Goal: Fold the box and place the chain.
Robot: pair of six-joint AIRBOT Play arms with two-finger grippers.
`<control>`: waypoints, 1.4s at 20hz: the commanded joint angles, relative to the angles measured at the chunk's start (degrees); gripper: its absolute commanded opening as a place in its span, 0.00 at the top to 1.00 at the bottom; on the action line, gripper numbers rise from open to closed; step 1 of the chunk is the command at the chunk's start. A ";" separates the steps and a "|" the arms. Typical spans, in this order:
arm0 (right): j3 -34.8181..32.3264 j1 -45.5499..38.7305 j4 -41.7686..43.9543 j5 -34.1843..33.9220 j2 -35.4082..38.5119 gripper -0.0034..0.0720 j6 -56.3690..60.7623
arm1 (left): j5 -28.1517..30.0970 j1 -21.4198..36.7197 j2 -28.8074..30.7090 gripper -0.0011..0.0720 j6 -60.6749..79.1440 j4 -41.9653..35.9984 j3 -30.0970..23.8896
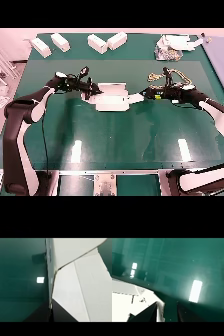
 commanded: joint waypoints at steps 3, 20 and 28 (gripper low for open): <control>0.26 -1.25 1.29 -0.35 0.04 0.56 -1.97 | -0.07 0.07 -0.02 0.96 -0.02 -0.02 -0.02; -11.47 14.80 -12.07 -2.36 20.11 0.31 -23.34 | -0.04 0.07 -0.04 0.96 -0.02 -0.04 -0.02; -17.27 24.59 -12.74 -17.97 17.07 0.24 -49.05 | -0.04 0.07 -0.04 0.96 -0.02 -0.09 -0.02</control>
